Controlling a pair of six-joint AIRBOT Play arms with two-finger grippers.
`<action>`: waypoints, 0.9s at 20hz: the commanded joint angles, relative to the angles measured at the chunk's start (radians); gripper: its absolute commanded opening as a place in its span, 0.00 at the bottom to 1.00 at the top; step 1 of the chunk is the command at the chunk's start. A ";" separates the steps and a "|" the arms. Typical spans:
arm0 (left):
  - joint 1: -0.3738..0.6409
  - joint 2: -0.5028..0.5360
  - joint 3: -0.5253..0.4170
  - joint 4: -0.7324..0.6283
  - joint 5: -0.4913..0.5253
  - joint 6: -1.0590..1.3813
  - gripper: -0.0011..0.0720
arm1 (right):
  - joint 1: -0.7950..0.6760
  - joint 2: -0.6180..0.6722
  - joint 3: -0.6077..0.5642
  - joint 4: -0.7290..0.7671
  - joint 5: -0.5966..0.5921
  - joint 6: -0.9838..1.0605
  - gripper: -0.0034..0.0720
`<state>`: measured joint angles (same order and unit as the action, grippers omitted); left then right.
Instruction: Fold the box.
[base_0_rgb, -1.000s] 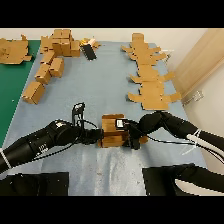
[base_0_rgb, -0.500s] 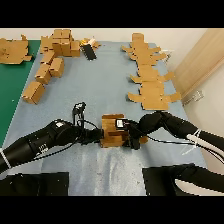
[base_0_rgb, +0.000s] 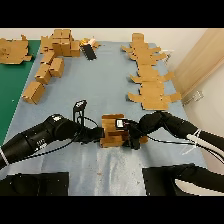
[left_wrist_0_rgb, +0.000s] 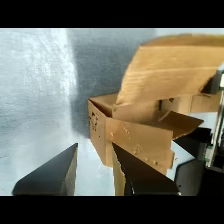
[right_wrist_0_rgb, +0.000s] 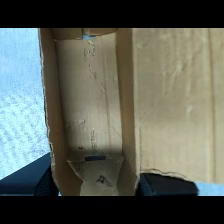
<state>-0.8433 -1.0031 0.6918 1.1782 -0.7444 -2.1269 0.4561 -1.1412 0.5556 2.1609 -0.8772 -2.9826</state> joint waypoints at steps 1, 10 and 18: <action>0.001 -0.008 0.007 -0.065 -0.011 0.059 0.48 | 0.000 0.001 0.000 0.000 0.000 0.000 0.71; 0.003 -0.082 0.007 -0.113 0.046 0.070 0.77 | 0.000 0.001 0.000 0.000 0.000 0.000 0.71; 0.002 -0.082 0.007 -0.113 0.113 0.059 0.77 | 0.000 0.001 0.000 0.000 0.000 0.000 0.71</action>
<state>-0.8413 -1.0840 0.6987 1.0672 -0.6479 -2.0586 0.4561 -1.1412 0.5556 2.1605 -0.8768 -2.9826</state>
